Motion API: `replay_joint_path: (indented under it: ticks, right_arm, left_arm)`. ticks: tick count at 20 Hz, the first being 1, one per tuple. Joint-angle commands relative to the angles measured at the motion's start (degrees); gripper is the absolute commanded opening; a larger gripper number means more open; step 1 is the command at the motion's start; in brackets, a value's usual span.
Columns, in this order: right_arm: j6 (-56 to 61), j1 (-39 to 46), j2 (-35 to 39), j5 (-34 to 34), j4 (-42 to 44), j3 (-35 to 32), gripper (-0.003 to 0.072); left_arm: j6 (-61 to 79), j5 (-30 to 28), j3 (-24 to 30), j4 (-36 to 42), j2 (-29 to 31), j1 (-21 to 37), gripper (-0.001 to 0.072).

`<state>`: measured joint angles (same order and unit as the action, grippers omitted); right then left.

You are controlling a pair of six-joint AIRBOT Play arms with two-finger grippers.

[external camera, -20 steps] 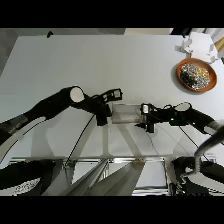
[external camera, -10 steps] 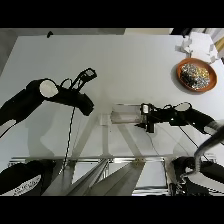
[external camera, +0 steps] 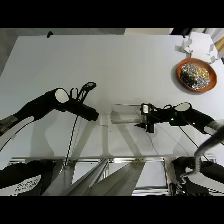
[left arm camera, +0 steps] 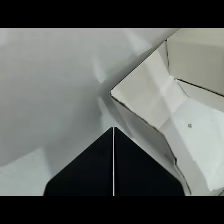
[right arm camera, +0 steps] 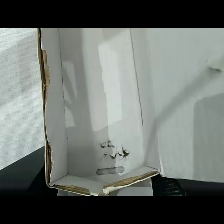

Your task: Fold the box and place the chain.

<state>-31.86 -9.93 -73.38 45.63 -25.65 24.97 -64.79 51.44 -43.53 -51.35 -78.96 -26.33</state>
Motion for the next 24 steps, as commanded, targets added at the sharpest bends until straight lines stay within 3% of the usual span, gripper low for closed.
replay_joint_path:
  ticks: [1, 16, 24]
  right_arm:
    - [0.0, 0.0, 0.0, 0.0, 0.0, 0.0, 0.0412]
    - [0.0, 0.0, 0.0, 0.0, 0.0, 0.0, 0.0412]
    - [0.0, 0.0, 0.0, 0.0, 0.0, 0.0, 0.0412]
  left_arm:
    - [-2.7, -1.4, 0.2, 2.6, -2.1, -0.9, 0.0002]
    - [-2.1, -1.7, 0.2, 4.5, -2.0, -1.8, 0.0003]
    - [3.1, -2.1, 0.2, 14.0, 2.6, -3.5, 0.0026]
